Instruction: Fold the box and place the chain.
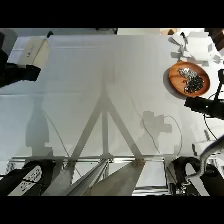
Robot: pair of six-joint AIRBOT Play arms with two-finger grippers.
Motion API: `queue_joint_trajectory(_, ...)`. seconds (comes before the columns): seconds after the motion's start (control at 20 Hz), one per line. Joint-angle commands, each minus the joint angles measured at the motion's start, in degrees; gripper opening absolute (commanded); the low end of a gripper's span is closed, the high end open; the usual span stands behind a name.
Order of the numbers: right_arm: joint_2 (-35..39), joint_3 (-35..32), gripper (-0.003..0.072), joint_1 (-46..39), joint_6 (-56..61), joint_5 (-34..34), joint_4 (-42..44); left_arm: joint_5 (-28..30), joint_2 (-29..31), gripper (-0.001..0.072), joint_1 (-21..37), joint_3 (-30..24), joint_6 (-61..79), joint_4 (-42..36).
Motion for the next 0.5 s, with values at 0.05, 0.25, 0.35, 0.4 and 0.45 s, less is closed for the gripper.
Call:
queue_joint_trajectory(0.05,0.0,0.0,0.0010,0.0,0.0,0.0,0.1,11.8,-1.6,0.0019,2.2,-12.4,3.1,-6.0)
queue_joint_trajectory(0.25,0.0,0.0,0.0010,0.0,0.0,0.0,0.1,12.3,-9.3,0.0077,2.3,-13.7,3.1,-3.0)
queue_joint_trajectory(0.35,0.0,0.0,0.0010,0.0,0.0,0.0,0.1,12.5,-12.5,0.0354,2.3,-13.7,3.1,-3.1)
queue_joint_trajectory(0.4,0.0,0.0,0.0010,0.0,0.0,0.0,0.1,12.5,-13.4,0.0505,2.3,-13.7,3.1,-3.0)
queue_joint_trajectory(0.45,0.0,0.0,0.0010,0.0,0.0,0.0,0.1,12.5,-13.7,0.0589,2.3,-13.7,3.1,-3.0)
